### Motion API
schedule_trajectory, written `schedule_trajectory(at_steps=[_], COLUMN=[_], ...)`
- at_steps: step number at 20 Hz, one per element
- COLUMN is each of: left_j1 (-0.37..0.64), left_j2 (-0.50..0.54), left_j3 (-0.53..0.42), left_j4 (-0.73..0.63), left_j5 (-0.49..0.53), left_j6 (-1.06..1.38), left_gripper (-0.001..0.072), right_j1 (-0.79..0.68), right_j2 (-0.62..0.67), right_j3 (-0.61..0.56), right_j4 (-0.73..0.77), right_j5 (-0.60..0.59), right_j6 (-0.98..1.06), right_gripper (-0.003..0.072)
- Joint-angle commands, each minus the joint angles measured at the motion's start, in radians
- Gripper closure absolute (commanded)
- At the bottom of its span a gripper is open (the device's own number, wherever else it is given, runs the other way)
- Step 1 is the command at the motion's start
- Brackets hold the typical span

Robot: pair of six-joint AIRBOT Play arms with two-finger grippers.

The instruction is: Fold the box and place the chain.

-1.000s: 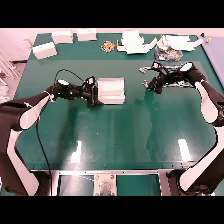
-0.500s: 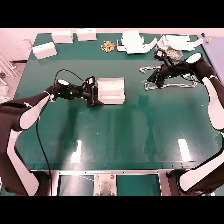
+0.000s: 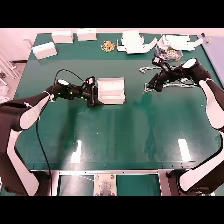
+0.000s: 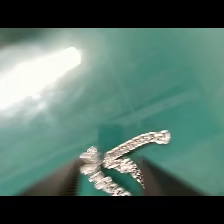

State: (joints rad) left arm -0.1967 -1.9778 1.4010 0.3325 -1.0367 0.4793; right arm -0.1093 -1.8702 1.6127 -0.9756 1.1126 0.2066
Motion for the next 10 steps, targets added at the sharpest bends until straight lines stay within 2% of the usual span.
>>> schedule_trajectory(at_steps=[1,4,8,10], left_j1=[0.000,0.000,0.000,0.000], left_j2=[0.001,0.001,0.001,0.001], left_j3=[0.000,0.000,0.000,0.000], left_j4=[0.000,0.000,0.000,0.000], left_j5=[0.000,0.000,0.001,0.001], left_j6=[0.000,0.000,0.000,0.000], left_gripper=[0.0197,0.0196,0.0196,0.0196], right_j1=[0.003,0.003,0.003,0.003], right_j2=[-0.034,-0.035,-0.062,-0.064], right_j3=[-0.010,-0.010,-0.010,-0.009], right_j4=[-0.010,-0.016,-0.040,-0.039], right_j5=[-0.085,-0.056,-0.053,-0.046], right_j6=[-0.012,-0.024,-0.035,-0.039], right_gripper=[0.0150,0.0149,0.0062,0.0062])
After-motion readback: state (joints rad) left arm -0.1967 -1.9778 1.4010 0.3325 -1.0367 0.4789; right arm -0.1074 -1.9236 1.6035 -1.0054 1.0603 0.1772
